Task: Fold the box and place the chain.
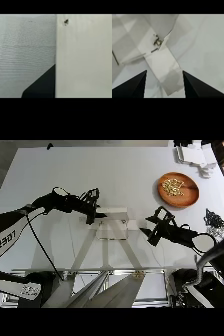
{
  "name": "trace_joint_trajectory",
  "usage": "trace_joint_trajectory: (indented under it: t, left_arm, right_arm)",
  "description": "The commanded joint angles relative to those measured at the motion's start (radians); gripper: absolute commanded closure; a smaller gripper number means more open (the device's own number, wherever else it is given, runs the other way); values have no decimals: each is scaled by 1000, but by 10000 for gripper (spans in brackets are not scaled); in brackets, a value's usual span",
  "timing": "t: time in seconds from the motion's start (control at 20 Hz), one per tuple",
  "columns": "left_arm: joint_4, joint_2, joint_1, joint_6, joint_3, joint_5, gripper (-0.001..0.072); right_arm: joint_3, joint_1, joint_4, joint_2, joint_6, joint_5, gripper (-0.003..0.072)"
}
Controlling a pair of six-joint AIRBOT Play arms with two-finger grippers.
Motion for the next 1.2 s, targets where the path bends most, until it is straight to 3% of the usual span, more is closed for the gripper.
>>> trace_joint_trajectory:
  t: [0.0, 0.15, 0.35, 0.45, 0.8, 1.0, 1.15]
  left_arm:
    - [0, 0, 0, 0, 0, 0, 704]
    - [0, 0, 0, 0, -1, 0, 704]
    - [0, 0, 0, 0, -1, 0, 704]
    - [0, 0, 0, 0, -1, -1, 704]
    - [0, 0, 0, 0, -1, 0, 704]
    - [0, 0, 0, 0, -1, -1, 704]
    - [0, 0, 0, 0, -1, 0, 704]
  right_arm:
    - [1, 0, -52, -27, -211, 38, 156]
    - [14, 0, -12, -109, -364, 48, 154]
    - [120, 0, 125, -334, -562, 208, 101]
    - [122, 1, 183, -418, -612, 182, 36]
    - [122, 86, 367, -568, -607, -17, -28]
    - [122, 86, 558, -575, -575, -23, -30]
    - [122, 85, 568, -575, -499, -27, -30]
